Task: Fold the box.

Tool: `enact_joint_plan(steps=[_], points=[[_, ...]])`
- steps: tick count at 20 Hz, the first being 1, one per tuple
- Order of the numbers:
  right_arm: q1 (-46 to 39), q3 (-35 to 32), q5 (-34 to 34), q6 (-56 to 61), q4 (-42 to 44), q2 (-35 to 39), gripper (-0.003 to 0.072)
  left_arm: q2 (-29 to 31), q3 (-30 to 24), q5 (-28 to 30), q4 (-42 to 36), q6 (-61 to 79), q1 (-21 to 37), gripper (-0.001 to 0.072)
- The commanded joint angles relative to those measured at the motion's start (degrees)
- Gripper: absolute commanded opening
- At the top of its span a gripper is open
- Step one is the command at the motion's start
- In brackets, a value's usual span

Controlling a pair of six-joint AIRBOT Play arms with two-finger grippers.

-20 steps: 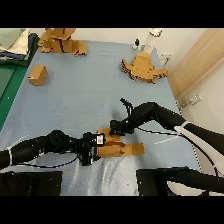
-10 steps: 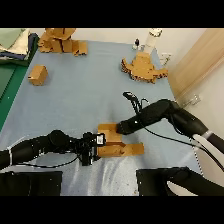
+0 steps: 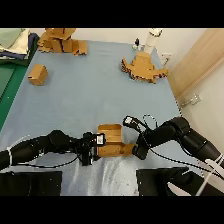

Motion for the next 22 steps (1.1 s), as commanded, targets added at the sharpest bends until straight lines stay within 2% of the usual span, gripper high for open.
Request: enact_joint_plan(steps=[1,4,6,8,11,12,16,19,21,22], points=[[0.55,-1.57,9.33,-14.23,3.56,-1.64,0.0549,0.02,-0.02,0.00,0.02,0.02,0.04,0.0363],[2.95,-1.57,12.48,-23.28,7.28,-1.92,0.0549,0.02,-0.02,0.02,0.02,0.02,0.04,0.0363],[3.80,-1.57,13.97,-24.83,7.52,-1.92,0.0527,0.02,-0.02,0.02,0.02,0.02,0.04,0.0363],[4.48,-1.57,14.03,-24.83,8.11,-2.14,0.0421,0.02,-0.02,0.02,0.02,0.02,0.04,0.0364],[5.95,-1.57,12.76,-24.83,8.41,-2.12,0.0180,0.02,-0.02,0.00,0.02,0.02,0.04,0.0363],[5.95,-1.60,12.61,-24.83,9.46,-2.14,0.0152,0.02,-0.02,0.00,0.02,0.04,0.04,0.0363],[7.34,-1.60,12.59,-24.81,9.68,-2.14,0.0153,0.02,-0.02,0.00,0.02,0.04,0.04,0.0364],[6.99,-1.60,13.20,-24.79,2.27,-2.12,0.0169,0.02,-0.02,0.00,0.02,0.04,0.04,0.0364],[5.92,-1.57,13.33,-24.76,-5.03,-1.77,0.0322,0.02,-0.02,0.00,0.02,0.02,0.04,0.0363],[5.33,-1.57,13.35,-24.76,-6.84,-1.42,0.0370,0.02,-0.02,0.00,0.02,0.04,0.04,0.0363]])
